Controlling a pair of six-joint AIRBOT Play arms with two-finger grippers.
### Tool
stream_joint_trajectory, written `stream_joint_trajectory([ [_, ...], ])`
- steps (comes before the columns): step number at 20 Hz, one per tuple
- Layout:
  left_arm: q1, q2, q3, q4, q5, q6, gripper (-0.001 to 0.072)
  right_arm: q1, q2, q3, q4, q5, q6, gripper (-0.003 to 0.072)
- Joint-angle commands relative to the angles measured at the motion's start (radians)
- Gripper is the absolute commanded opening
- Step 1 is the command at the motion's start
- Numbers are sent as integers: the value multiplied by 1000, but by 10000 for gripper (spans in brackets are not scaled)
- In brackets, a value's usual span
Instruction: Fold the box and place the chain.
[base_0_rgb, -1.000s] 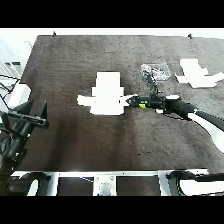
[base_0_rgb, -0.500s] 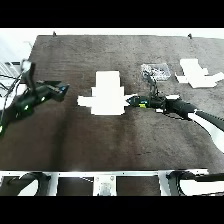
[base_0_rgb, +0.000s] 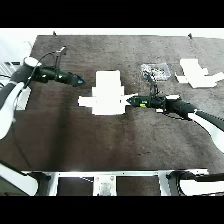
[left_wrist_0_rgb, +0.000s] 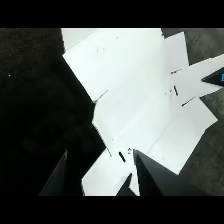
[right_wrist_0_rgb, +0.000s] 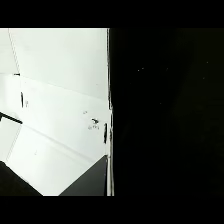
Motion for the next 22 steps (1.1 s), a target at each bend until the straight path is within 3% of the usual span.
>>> stream_joint_trajectory([
  [1, -58, -170, 257, 159, -117, -151, 491, 1, 0, 1, 0, -4, 0, 19],
  [7, -102, -307, 412, 155, -130, -179, 491, 1, 0, 1, 0, -5, -23, 19],
  [17, -102, -388, 423, -29, -188, -92, 491, 1, -25, 1, 1, -4, -26, 19],
  [22, -116, -419, 423, -34, -224, -80, 490, 1, -26, 1, 1, -5, -26, 19],
])
